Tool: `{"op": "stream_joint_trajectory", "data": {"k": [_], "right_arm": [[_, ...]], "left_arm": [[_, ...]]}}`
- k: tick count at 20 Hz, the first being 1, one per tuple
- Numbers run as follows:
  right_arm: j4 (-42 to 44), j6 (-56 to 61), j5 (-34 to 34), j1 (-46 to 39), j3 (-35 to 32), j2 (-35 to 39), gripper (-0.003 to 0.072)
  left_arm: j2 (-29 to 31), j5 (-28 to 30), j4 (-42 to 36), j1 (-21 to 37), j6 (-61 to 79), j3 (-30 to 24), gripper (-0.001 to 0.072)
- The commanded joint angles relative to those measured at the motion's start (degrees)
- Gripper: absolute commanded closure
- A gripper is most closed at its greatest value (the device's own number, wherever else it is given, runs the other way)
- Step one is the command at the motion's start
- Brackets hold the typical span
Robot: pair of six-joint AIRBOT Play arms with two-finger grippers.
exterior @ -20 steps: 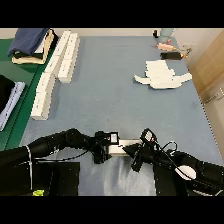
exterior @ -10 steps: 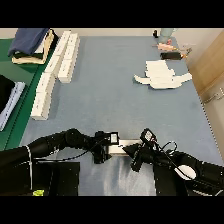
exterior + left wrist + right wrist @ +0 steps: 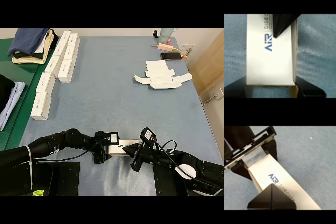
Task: Fold the box.
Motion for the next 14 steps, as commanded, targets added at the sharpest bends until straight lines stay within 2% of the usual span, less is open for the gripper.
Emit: {"op": "stream_joint_trajectory", "data": {"k": [1,9,11,14], "right_arm": [[0.00,-0.04,-3.67,-0.04,1.88,2.34,0.0684],[-3.65,-0.26,-5.03,-4.02,2.29,4.52,0.0684],[-3.96,-0.24,0.37,-9.11,3.76,4.13,0.0684],[-12.24,1.31,14.03,-18.60,10.82,0.55,0.0684]], "left_arm": [[0.04,0.02,0.02,-0.02,0.07,-0.02,0.0248],[0.04,0.02,0.02,-0.02,0.07,-0.02,0.0248],[0.04,0.00,0.02,-0.02,0.07,-0.02,0.0248],[0.04,0.02,0.02,-0.02,0.07,-0.02,0.0248]]}}
